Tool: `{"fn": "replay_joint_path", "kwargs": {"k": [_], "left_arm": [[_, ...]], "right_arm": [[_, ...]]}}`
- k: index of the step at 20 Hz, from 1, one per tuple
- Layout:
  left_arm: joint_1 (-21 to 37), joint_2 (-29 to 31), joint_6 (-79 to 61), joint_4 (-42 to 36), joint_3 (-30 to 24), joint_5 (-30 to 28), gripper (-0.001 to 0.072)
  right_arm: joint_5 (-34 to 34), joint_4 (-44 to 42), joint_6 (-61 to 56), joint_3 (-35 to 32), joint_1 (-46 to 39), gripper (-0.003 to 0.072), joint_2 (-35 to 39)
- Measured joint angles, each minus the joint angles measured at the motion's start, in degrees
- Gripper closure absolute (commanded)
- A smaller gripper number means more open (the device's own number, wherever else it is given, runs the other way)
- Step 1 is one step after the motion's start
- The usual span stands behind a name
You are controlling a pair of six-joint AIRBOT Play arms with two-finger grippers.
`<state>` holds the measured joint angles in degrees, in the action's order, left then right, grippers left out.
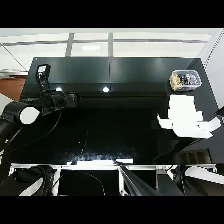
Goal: Fold the box and place the chain.
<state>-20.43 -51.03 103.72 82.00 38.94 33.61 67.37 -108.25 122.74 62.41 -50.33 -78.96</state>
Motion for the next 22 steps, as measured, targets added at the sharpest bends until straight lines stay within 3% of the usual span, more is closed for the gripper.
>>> {"fn": "replay_joint_path", "kwargs": {"k": [3, 4, 6, 8, 10, 11, 12, 22], "left_arm": [[0.0, 0.0, 0.0, 0.0, 0.0, 0.0, 0.001], [0.0, 0.0, 0.0, -0.1, 0.0, 0.0, 0.001], [0.0, 0.0, 0.0, -0.1, 0.0, 0.0, 0.001], [0.0, 0.0, 0.0, -0.1, 0.0, 0.0, 0.001], [0.0, 0.0, 0.0, -0.1, 0.0, 0.0, 0.001], [0.0, 0.0, 0.0, -0.1, 0.0, 0.0, 0.001], [0.0, 0.0, 0.0, -0.1, 0.0, -0.1, 0.001], [0.0, 0.0, 0.0, -0.1, 0.0, -0.1, 0.001]], "right_arm": [[1.7, 2.7, -2.1, -1.1, 2.1, 0.0, -1.4], [1.9, 3.7, -2.8, -1.3, 2.8, 0.0122, -1.9], [2.5, 6.2, -4.7, -1.6, 4.0, 0.015, -2.5], [2.7, 9.7, -7.1, -1.7, 4.7, 0.0372, -2.9], [2.6, 12.2, -8.6, -1.8, 5.0, 0.0416, -3.1], [2.6, 12.7, -8.9, -1.8, 5.1, 0.0625, -3.1], [2.5, 12.8, -9.1, -1.8, 5.2, 0.0662, -3.1], [6.1, -0.4, -2.1, -1.8, 5.4, 0.0662, -3.2]]}}
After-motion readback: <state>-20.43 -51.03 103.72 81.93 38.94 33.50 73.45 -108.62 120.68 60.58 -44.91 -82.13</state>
